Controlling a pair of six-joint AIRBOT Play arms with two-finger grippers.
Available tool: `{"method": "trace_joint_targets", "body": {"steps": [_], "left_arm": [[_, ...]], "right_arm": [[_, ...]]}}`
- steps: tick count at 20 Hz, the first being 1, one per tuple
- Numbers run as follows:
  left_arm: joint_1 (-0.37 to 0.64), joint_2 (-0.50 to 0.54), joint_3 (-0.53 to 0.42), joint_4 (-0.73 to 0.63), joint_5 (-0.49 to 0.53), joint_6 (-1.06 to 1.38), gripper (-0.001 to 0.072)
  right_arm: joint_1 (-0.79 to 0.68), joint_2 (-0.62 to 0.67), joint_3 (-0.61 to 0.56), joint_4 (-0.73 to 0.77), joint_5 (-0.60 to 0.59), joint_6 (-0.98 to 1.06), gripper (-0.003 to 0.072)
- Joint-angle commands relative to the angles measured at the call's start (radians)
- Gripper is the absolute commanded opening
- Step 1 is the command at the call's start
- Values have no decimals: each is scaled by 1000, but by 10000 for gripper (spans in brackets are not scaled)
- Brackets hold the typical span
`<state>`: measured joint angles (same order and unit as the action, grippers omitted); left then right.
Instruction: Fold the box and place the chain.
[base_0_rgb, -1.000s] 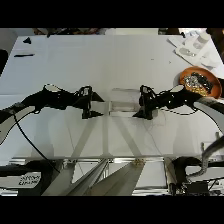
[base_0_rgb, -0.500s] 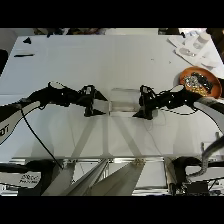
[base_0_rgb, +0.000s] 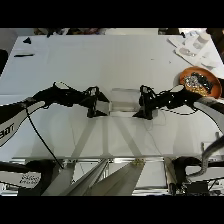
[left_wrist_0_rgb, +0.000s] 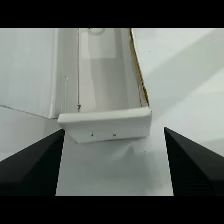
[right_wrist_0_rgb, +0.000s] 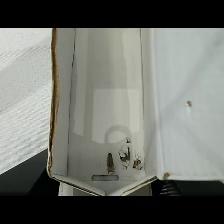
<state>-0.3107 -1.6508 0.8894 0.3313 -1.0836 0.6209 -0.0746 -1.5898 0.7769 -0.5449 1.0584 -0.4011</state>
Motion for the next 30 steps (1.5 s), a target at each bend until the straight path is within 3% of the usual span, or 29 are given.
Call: {"method": "trace_joint_targets", "body": {"steps": [1,20,22,29,30], "left_arm": [[-9,-13,8,-49,32,-5,698],[-97,-18,27,-3,172,-87,691],[-97,-18,27,-4,173,-87,615],[-127,-18,29,16,234,-117,613],[-130,-18,29,26,229,-114,552]], "right_arm": [[0,0,0,0,0,0,321],[0,0,0,0,0,0,321],[0,0,0,0,0,0,321],[0,0,0,0,0,0,321],[0,0,0,0,0,0,321]]}}
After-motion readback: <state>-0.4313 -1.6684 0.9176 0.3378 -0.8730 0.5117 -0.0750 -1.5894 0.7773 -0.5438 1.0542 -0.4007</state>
